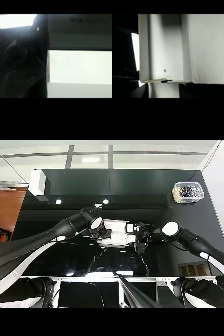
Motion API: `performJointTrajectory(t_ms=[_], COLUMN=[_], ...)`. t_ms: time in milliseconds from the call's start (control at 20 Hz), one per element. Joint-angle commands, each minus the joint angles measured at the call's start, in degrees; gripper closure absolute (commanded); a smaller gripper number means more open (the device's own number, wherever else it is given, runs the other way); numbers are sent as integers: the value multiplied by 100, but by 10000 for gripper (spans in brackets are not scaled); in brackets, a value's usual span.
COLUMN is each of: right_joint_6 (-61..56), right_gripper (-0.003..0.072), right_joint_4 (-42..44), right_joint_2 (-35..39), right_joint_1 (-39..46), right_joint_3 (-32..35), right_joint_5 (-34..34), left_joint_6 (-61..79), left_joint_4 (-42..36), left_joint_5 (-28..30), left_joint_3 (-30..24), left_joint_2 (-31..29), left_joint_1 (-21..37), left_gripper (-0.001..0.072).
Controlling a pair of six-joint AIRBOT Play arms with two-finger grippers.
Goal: Fold the box and place the chain.
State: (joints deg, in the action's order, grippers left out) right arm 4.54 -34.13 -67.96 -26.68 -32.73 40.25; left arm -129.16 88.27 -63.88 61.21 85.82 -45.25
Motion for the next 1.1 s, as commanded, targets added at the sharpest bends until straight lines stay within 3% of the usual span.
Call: performJointTrajectory(t_ms=[0,50,700,750,800,850,900,950,1000,1050], right_joint_6=[-15,-31,-144,-216,-328,-341,-385,-651,-914,-997], right_gripper=[417,456,456,440,259,250,404,442,327,288], right_joint_4=[278,295,1010,1010,1008,1001,984,988,988,984], right_joint_2=[-125,-125,-369,-369,-369,-369,-369,-369,-369,-369], right_joint_1=[-192,-205,-201,-201,-201,-199,-199,-201,-201,-201], right_joint_3=[-4,-4,2,2,2,2,2,2,2,2], right_joint_5=[-238,-345,-442,-455,-509,-514,-511,-557,-597,-590], left_joint_6=[-7,-9,-9,-9,-7,-7,-7,-9,-7,-7], left_joint_4=[-26,-28,-90,-90,-90,-90,-90,-90,-90,-92], left_joint_5=[42,42,101,101,90,79,79,79,79,79], left_joint_3=[7,7,7,7,7,7,7,7,7,7], left_joint_2=[4,4,4,4,4,4,4,4,4,4], left_joint_1=[0,0,-2,-2,-2,-2,-2,-2,-4,-4], left_gripper=[681,681,681,681,681,681,681,681,681,681])
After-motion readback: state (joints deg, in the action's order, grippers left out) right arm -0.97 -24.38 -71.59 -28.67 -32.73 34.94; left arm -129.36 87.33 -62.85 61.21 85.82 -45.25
